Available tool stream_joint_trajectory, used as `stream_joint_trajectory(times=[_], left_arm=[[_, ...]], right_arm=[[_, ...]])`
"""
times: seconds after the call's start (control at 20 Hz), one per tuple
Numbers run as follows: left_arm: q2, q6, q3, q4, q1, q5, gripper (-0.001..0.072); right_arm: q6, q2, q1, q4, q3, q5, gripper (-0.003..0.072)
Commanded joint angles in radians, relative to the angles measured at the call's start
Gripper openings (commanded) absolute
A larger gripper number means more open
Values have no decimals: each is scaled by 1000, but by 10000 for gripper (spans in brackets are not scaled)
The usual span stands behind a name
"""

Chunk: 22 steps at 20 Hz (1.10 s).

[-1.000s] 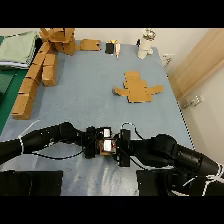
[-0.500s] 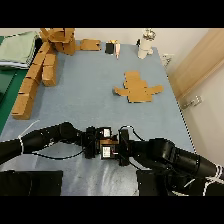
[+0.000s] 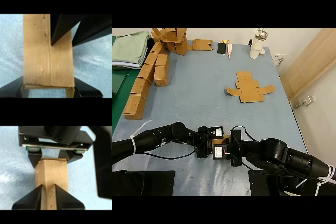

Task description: Fold the box.

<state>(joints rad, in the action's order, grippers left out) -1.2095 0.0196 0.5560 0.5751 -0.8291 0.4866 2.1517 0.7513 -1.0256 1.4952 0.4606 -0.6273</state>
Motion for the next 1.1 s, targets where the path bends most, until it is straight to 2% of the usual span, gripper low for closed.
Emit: stream_joint_trajectory(times=[0.0,0.4,0.7,0.8,1.05], left_arm=[[0,-1,0,1,0,3,247],[0,-1,0,1,0,3,247],[0,-1,0,1,0,3,247],[0,-1,0,1,0,3,247],[0,-1,0,1,0,3,247]], right_arm=[[-6,-14,-11,12,2,-10,224],[-16,-67,-28,1,2,-13,223],[-103,-64,-27,-136,5,25,219],[-103,-63,-27,-138,10,25,152],[-103,-40,-27,-132,10,23,153]])
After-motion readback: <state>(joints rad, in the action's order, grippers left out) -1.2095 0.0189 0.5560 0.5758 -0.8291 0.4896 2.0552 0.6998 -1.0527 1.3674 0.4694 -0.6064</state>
